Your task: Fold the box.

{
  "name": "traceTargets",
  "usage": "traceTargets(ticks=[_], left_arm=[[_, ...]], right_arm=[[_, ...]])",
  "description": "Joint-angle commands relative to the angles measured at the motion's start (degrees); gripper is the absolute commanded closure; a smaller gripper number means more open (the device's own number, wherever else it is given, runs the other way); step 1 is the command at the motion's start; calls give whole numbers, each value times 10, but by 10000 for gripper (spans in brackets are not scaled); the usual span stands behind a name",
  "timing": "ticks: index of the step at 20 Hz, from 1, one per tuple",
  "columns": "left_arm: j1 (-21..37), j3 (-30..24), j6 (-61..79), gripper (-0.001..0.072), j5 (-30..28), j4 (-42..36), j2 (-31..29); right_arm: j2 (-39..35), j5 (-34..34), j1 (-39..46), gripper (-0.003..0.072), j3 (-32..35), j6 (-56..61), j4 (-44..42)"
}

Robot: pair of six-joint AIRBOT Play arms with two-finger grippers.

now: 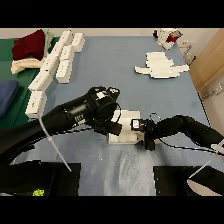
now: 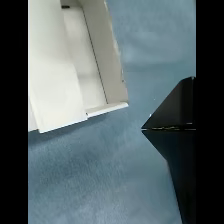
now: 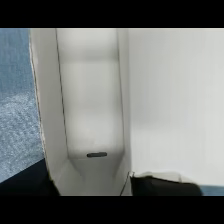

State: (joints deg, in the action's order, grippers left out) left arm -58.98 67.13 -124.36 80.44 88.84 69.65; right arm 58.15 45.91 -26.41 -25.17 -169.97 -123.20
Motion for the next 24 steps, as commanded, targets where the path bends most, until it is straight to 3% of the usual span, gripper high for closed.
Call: traceTargets(ticks=[1, 5, 7, 10, 13, 14, 15, 16, 21, 24], left_arm=[[0, 3, 59, 695, 20, 8, -26], [-10, -15, 143, 695, 18, 12, -29], [2, -59, 201, 696, -11, -17, -56], [69, -151, 348, 696, -86, -87, -135], [169, -213, 564, 693, -97, -162, -180], [203, -227, 640, 638, -100, -187, -183], [235, -240, 729, 243, -115, -213, -181], [260, -253, 814, 34, -139, -240, -178], [298, -313, 1116, 35, -283, -412, -140], [298, -336, 1229, 34, -323, -484, -100]], right_arm=[[0, 0, 0, 129, 0, 0, 0], [0, 0, 0, 129, 0, 0, 0], [0, 0, 0, 129, 0, 0, 0], [0, 0, 0, 129, 0, 0, 0], [0, 0, 0, 129, 0, 0, 0], [0, 0, 0, 129, 0, 0, 0], [0, 0, 0, 129, 0, 0, 0], [0, 0, 0, 129, 0, 0, 0], [0, 0, 0, 129, 0, 0, 0], [0, 0, 0, 129, 0, 0, 0]])
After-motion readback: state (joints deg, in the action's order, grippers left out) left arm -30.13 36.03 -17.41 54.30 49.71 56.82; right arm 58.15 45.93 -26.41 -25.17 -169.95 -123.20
